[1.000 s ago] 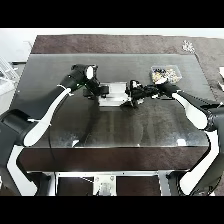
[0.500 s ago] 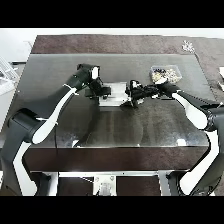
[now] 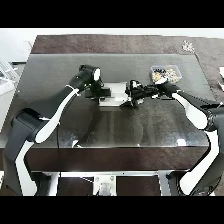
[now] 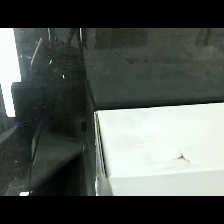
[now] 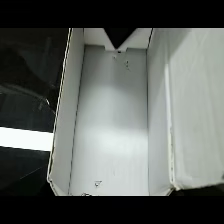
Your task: Fold the box and place the chain.
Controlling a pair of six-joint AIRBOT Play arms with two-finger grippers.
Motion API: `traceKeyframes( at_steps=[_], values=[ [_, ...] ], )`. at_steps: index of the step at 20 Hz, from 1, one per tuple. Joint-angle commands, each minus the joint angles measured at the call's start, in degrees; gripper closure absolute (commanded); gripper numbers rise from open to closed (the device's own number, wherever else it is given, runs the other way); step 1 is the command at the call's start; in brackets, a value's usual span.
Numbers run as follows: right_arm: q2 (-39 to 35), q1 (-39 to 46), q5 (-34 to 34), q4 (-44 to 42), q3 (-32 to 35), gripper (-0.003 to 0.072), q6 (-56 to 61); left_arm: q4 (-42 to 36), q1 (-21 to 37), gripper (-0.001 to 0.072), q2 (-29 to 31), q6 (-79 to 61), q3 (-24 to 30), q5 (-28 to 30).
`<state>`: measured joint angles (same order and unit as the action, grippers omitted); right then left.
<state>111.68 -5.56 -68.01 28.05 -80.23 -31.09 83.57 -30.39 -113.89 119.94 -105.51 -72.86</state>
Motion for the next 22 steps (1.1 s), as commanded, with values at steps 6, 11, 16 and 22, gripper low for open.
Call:
traceKeyframes(
  at_steps=[6, 11, 16, 22],
  values=[
    [0.0, 0.0, 0.0, 0.0, 0.0, 0.0095, 0.0, 0.7, -0.6, 0.0532, -0.7, -0.4, -0.2, 0.8],
    [0.0, 0.0, 0.0, 0.0, 0.0, 0.0095, 0.0, 0.7, -0.6, 0.0687, -0.7, -1.9, -0.2, 0.9],
    [0.0, 0.0, 0.0, 0.0, 0.0, 0.0096, 0.0, 0.6, -0.6, 0.0687, -0.6, -2.6, -0.3, 1.8],
    [0.0, 0.0, 0.0, 0.0, 0.0, 0.0095, 0.0, -0.2, -0.1, 0.0232, -0.6, -4.0, -4.5, -3.4]
  ],
)
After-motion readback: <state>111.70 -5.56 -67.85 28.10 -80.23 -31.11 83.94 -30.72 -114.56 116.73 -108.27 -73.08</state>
